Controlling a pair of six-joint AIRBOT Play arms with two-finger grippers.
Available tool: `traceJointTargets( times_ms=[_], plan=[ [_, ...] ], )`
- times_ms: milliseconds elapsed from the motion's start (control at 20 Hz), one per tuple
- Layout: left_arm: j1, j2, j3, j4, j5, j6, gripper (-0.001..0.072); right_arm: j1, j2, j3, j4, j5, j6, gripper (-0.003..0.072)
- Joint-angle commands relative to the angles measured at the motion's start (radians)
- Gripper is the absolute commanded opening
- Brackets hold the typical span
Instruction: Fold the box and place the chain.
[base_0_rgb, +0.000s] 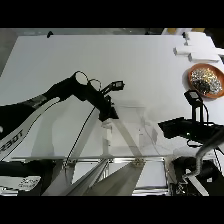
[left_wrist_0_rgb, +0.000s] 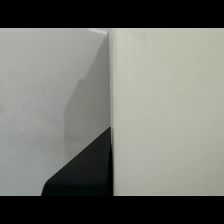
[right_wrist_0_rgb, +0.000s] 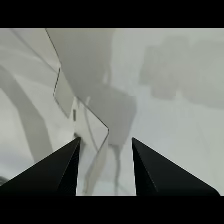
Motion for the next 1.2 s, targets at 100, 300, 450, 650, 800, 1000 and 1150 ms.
traceJointTargets(
  times_ms=[100, 300, 450, 650, 800, 1000, 1150],
  plan=[
    [-0.031, 0.153, -0.187, 0.082, 0.354, 0.014, 0.0001, 0.001, 0.001, 0.027, 0.039, -0.005, -0.055, 0.0362],
    [-0.033, 0.126, -0.187, 0.093, 0.388, 0.095, 0.0007, 0.001, 0.001, 0.027, 0.067, -0.012, -0.074, 0.0361],
    [-0.040, 0.100, -0.187, 0.045, 0.423, 0.096, 0.0005, 0.001, 0.001, 0.027, 0.066, -0.038, -0.083, 0.0360],
    [-0.074, 0.071, -0.187, -0.025, 0.394, 0.331, 0.0005, 0.001, 0.001, 0.026, 0.066, -0.057, -0.105, 0.0359],
    [-0.093, 0.058, -0.187, -0.035, 0.399, 0.381, 0.0005, 0.001, 0.001, 0.026, 0.064, -0.054, -0.124, 0.0359],
    [-0.093, 0.045, -0.187, -0.033, 0.399, 0.380, 0.0008, 0.001, 0.001, 0.026, 0.062, -0.053, -0.145, 0.0359],
    [-0.093, 0.045, -0.187, -0.033, 0.399, 0.380, 0.0010, 0.001, 0.001, 0.026, 0.062, -0.053, -0.146, 0.0359]
  ],
)
